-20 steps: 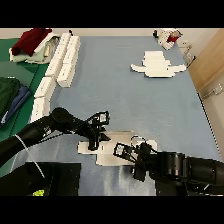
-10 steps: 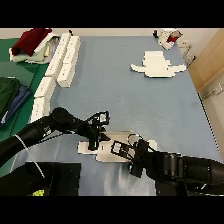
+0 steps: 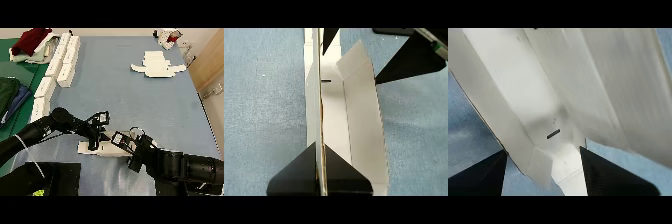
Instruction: Fold the box.
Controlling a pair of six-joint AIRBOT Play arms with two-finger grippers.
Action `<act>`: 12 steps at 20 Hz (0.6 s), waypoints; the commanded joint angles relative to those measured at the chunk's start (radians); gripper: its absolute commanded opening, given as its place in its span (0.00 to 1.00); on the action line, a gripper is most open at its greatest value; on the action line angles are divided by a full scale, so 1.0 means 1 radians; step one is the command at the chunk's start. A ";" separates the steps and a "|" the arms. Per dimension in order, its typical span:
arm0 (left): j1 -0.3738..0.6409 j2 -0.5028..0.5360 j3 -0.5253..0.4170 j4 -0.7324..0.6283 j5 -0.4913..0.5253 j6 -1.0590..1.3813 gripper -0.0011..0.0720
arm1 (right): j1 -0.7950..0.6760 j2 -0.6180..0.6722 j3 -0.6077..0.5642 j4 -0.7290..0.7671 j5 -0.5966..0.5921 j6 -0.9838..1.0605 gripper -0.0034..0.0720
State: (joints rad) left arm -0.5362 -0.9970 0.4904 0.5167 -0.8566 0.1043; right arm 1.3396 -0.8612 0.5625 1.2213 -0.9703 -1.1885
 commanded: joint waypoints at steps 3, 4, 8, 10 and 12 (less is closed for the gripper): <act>0.000 -0.001 0.000 0.000 0.000 0.000 0.03 | -0.003 0.026 0.002 -0.021 -0.033 -0.036 1.00; 0.000 -0.001 0.000 0.000 0.000 0.000 0.03 | -0.016 0.034 0.000 -0.020 -0.031 -0.069 1.00; 0.000 -0.001 0.000 0.000 0.000 0.000 0.03 | -0.136 0.066 -0.005 0.063 0.002 -0.276 1.00; 0.000 -0.001 0.000 0.000 0.000 0.000 0.03 | -0.232 0.073 -0.019 0.180 0.041 -0.472 1.00; 0.000 -0.001 0.000 0.000 0.000 0.000 0.03 | -0.344 0.080 -0.050 0.327 0.108 -0.690 1.00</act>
State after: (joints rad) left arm -0.5362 -0.9970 0.4904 0.5163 -0.8566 0.1043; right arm 1.1202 -0.7929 0.5388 1.3640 -0.9398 -1.5776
